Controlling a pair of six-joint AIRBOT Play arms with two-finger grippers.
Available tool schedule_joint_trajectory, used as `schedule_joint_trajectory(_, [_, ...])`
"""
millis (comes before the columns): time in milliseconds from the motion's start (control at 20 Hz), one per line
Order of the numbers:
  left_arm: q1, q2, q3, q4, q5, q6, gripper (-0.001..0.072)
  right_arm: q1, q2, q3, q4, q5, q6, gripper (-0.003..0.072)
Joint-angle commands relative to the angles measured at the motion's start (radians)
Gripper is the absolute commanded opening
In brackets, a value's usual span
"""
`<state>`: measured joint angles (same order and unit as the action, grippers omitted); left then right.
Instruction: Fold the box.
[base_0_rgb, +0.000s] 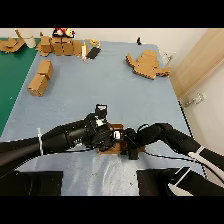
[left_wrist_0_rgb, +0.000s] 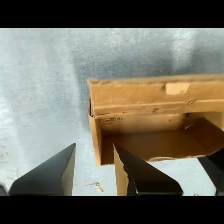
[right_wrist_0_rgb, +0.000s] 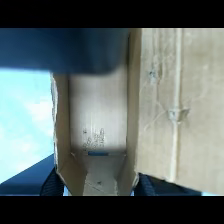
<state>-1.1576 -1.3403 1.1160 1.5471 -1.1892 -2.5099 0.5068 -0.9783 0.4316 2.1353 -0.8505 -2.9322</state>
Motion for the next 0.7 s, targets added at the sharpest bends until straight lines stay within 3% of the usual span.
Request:
schedule_joint_trajectory(0, [0.006, 0.006, 0.0, 0.006, -0.032, 0.014, 0.0346, 0.0, 0.001, 0.0, 0.0, 0.0, 0.0, 0.0495])
schedule_joint_trajectory(650, [0.019, 0.014, 0.001, 0.007, -0.05, 0.039, 0.0345, 0.0, 0.001, 0.0, 0.0, 0.0, 0.0, 0.0495])
